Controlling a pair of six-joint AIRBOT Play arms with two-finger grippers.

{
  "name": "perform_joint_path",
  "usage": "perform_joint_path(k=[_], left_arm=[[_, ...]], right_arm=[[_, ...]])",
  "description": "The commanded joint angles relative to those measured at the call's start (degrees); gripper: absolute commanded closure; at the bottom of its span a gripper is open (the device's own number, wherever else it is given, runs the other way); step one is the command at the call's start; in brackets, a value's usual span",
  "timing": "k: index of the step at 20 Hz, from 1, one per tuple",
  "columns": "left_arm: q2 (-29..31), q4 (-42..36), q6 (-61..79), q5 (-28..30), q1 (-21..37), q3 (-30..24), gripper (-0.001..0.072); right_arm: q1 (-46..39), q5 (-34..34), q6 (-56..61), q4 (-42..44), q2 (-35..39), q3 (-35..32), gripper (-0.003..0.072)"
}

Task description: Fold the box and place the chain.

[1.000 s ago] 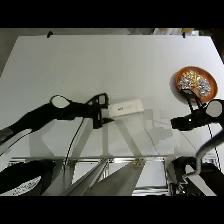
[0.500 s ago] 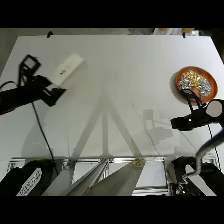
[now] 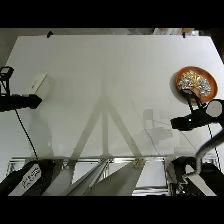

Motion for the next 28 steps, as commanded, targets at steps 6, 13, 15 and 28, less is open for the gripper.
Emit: perform_joint_path(k=[6, 13, 15, 28], left_arm=[[-5.9, 4.3, -5.9, -5.8, 1.0, 0.0, 0.0136], [-4.2, 4.3, -5.9, -10.7, 1.0, 0.0, 0.0014], [-0.6, 4.3, -5.8, -10.5, 1.0, 0.0, 0.0016], [17.7, 4.3, -5.6, -7.7, -0.1, 0.0, 0.0017]], right_arm=[[0.0, 0.0, 0.0, 0.0, 0.0, 0.0, 0.0669], [0.0, 0.0, 0.0, 0.0, 0.0, 0.0, 0.0669], [0.0, 0.0, 0.0, 0.0, 0.0, 0.0, 0.0669], [0.0, 0.0, 0.0, 0.0, 0.0, 0.0, 0.0669]])
